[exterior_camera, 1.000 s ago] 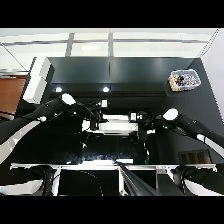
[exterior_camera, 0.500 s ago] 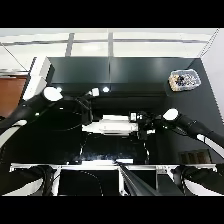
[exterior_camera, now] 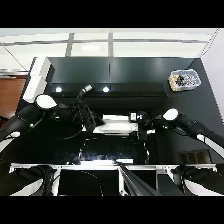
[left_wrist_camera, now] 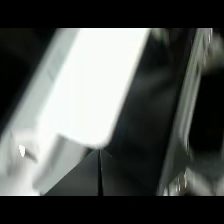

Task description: Fold the box and place the chain.

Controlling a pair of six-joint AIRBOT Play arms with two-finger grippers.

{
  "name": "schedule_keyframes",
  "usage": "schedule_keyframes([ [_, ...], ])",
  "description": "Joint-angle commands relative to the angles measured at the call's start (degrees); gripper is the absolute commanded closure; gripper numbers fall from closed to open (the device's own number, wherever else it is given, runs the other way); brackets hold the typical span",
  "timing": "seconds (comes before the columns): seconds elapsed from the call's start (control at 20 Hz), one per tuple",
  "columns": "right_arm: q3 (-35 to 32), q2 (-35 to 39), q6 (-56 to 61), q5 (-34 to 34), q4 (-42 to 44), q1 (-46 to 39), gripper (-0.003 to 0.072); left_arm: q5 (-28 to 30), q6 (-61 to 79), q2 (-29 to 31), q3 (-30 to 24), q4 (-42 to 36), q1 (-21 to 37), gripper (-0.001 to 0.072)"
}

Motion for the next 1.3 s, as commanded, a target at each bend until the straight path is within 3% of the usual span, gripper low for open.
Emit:
schedule_keyframes([
  [0.0, 0.00, -0.02, 0.04, -0.02, 0.00, 0.02, 0.0205, 14.99, 9.27, -3.30, -2.36, -20.79, -0.59, 0.0681],
  [0.1, 0.00, -0.02, 0.04, -0.02, 0.00, 0.02, 0.0205, 16.24, 9.92, -7.17, -1.20, -18.32, -0.66, 0.0682],
  [0.4, 0.00, -0.02, 0.04, -0.04, 0.00, 0.02, 0.0205, 14.47, -0.11, -12.63, 1.42, 0.59, -0.70, 0.0683],
  [0.6, 0.00, -0.02, 0.04, -0.04, 0.00, 0.02, 0.0204, 12.20, -0.42, -13.35, 2.54, 2.69, -0.72, 0.0682],
  [0.85, 0.00, -0.02, 0.04, -0.07, 0.00, 0.02, 0.0204, 11.17, -0.52, -12.76, 4.44, 6.95, 0.83, 0.0682],
  [1.0, 0.00, -0.02, 0.07, -0.07, 0.02, 0.02, 0.0204, 11.50, -0.61, -6.05, 5.27, 12.33, 6.25, 0.0681],
  [1.1, 0.00, -0.02, 0.07, -0.07, 0.00, 0.02, 0.0204, 7.19, -0.57, -0.48, 4.63, 15.91, 12.00, 0.0680],
  [1.2, 0.00, -0.02, 0.07, -0.07, 0.02, 0.02, 0.0204, -2.93, 6.97, 3.04, 2.45, 15.08, 16.85, 0.0660],
  [1.25, 0.00, -0.02, 0.04, -0.07, 0.00, 0.02, 0.0204, -7.74, 15.32, 3.78, 0.81, 15.08, 17.55, 0.0590],
])
